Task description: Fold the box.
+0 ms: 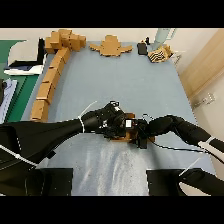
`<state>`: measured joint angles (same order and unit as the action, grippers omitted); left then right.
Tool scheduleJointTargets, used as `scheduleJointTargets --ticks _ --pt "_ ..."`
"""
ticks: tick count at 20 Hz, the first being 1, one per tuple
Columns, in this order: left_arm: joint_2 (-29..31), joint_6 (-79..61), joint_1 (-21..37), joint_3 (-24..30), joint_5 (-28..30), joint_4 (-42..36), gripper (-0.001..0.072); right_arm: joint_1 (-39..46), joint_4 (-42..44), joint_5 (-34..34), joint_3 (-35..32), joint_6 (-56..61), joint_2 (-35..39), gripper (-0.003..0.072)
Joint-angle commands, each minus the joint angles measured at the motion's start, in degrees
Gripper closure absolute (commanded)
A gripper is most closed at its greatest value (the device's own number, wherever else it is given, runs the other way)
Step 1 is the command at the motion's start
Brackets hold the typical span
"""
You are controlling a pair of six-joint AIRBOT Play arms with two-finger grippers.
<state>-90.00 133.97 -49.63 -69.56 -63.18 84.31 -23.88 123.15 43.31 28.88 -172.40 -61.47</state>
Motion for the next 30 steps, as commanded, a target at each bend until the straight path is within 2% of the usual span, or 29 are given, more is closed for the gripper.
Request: scheduleJointTargets --ticks 1,2,3,4,5,10,17,20,27,30 --pt "-0.02 -0.22 -0.04 0.00 0.81 -0.76 0.0695 -0.04 0.04 -0.20 0.02 -0.13 0.00 0.0185" --pt "-0.02 -0.22 -0.04 -0.02 0.74 -1.01 0.0693 -0.04 0.04 -0.20 0.02 -0.13 0.00 0.0185" --pt "-0.02 -0.22 -0.04 0.00 0.59 -1.29 0.0658 -0.04 0.04 -0.20 0.02 -0.13 0.00 0.0185" --pt "-0.02 -0.17 -0.04 0.00 0.48 -1.68 0.0395 -0.04 0.04 -0.20 0.02 -0.13 0.00 0.0185" --pt "-0.02 0.44 0.04 -0.02 0.42 -2.14 0.0281 -0.04 0.04 -0.20 0.02 -0.13 0.00 0.0185" --pt "0.00 0.48 0.55 -0.72 -0.79 -5.27 0.0289 -0.04 0.04 -0.20 0.02 -0.13 0.00 0.0185" --pt "0.04 0.35 7.17 -7.67 -11.26 -9.57 0.0289 -0.04 0.04 -0.20 0.02 -0.13 0.00 0.0184" --pt "0.02 -1.88 11.34 -8.22 -13.88 -15.61 0.0289 -0.04 0.04 -0.20 0.02 -0.13 0.00 0.0185" --pt "0.04 -11.39 19.50 -8.22 -14.47 -31.10 0.0288 -0.04 0.04 -0.20 0.02 -0.13 0.00 0.0185" --pt "0.04 -13.57 22.38 -8.22 -15.65 -33.62 0.0289 -0.04 0.04 -0.20 0.02 -0.13 0.00 0.0185"
